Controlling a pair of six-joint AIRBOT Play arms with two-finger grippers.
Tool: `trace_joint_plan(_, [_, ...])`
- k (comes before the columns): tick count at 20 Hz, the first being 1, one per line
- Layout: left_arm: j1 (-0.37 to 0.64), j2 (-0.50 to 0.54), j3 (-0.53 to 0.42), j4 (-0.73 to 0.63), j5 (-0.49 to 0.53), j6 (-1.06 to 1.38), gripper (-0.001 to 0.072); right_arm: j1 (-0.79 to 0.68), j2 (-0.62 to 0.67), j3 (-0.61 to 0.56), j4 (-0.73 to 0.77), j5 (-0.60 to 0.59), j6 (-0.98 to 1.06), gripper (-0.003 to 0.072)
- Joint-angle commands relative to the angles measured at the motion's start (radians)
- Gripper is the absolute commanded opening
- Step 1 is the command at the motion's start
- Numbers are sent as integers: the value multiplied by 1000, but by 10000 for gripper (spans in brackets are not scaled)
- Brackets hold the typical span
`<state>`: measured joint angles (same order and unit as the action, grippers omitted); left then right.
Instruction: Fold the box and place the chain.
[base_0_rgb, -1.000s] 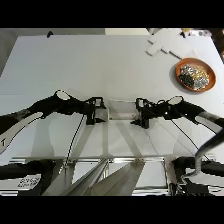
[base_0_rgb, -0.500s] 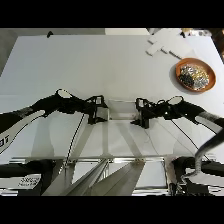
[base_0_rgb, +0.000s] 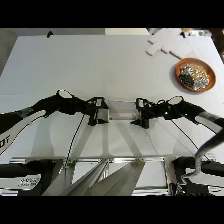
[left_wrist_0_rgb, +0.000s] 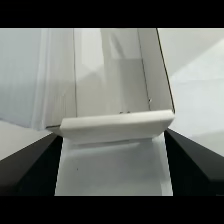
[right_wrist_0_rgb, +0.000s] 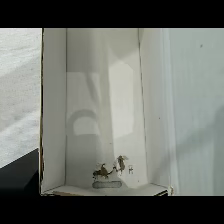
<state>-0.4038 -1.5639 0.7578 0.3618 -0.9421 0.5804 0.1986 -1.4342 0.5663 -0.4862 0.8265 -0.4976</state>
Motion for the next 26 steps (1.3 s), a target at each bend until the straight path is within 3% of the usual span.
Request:
trace_joint_plan(1, [-25,-5,1,-41,13,-5,702,0,0,0,0,0,0,527])
trace_joint_plan(12, [-28,-5,1,-58,33,-20,695,0,0,0,0,0,0,527])
trace_joint_plan(13, [-28,-5,1,-58,33,-20,641,0,0,0,0,0,0,527])
trace_joint_plan(14, [-28,-5,1,-58,33,-20,485,0,0,0,0,0,0,527])
trace_joint_plan(15, [-28,-5,1,-58,33,-20,257,0,0,0,0,0,0,527])
trace_joint_plan(16, [-28,-5,1,-58,33,-20,108,0,0,0,0,0,0,527])
trace_joint_plan(17, [-28,-5,1,-58,32,-20,69,0,0,0,0,0,0,527])
trace_joint_plan(26, [-28,-5,1,-58,32,-20,69,0,0,0,0,0,0,527])
